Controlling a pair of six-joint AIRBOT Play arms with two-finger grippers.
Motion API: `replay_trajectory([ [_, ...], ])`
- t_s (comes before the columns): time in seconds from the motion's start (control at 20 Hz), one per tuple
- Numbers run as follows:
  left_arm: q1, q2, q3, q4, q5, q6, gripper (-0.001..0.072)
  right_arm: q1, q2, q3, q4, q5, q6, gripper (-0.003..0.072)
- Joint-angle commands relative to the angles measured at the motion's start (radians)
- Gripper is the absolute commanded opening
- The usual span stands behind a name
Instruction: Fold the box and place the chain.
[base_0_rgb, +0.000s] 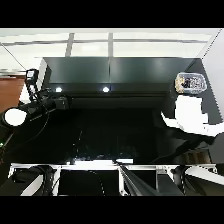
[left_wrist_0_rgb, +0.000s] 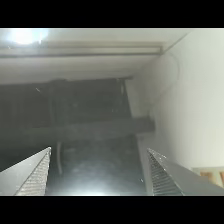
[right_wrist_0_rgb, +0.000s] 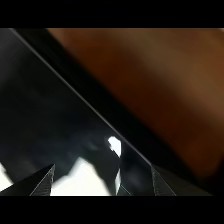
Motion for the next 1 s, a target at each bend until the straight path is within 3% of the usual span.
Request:
replay_trajectory([
  [0.0, 0.002, -0.001, 0.002, -0.025, -0.045, -0.014, 0.0711, -0.071, -0.151, 0.072, 0.016, 0.252, -0.135, 0.0708],
  [0.2, 0.002, -0.001, 0.002, -0.025, -0.071, -0.014, 0.0710, -0.033, -0.238, 0.116, 0.137, 0.298, -0.251, 0.0707],
  [0.25, 0.001, -0.001, 0.002, -0.026, -0.073, -0.014, 0.0710, -0.023, -0.253, 0.123, 0.138, 0.299, -0.262, 0.0640],
  [0.35, 0.001, -0.001, 0.002, -0.026, -0.073, -0.014, 0.0710, -0.003, -0.262, 0.128, 0.138, 0.282, -0.311, 0.0283],
  [0.4, 0.001, -0.001, 0.002, -0.026, -0.074, -0.014, 0.0710, 0.006, -0.261, 0.134, 0.140, 0.282, -0.343, 0.0144],
  [0.5, 0.001, -0.002, 0.002, -0.026, -0.075, -0.014, 0.0710, 0.014, -0.261, 0.148, 0.224, 0.325, -0.408, 0.0123],
  [0.6, 0.001, -0.001, 0.002, -0.025, -0.090, -0.014, 0.0710, 0.021, -0.261, 0.149, 0.351, 0.382, -0.443, 0.0014],
  [0.75, 0.001, -0.001, 0.002, -0.025, -0.108, -0.014, 0.0710, 0.073, -0.255, 0.143, 0.385, 0.473, -0.443, 0.0014],
  [0.95, 0.001, -0.002, 0.002, -0.025, -0.107, -0.013, 0.0710, 0.166, -0.177, 0.028, 0.517, 0.465, -0.470, 0.0014],
])
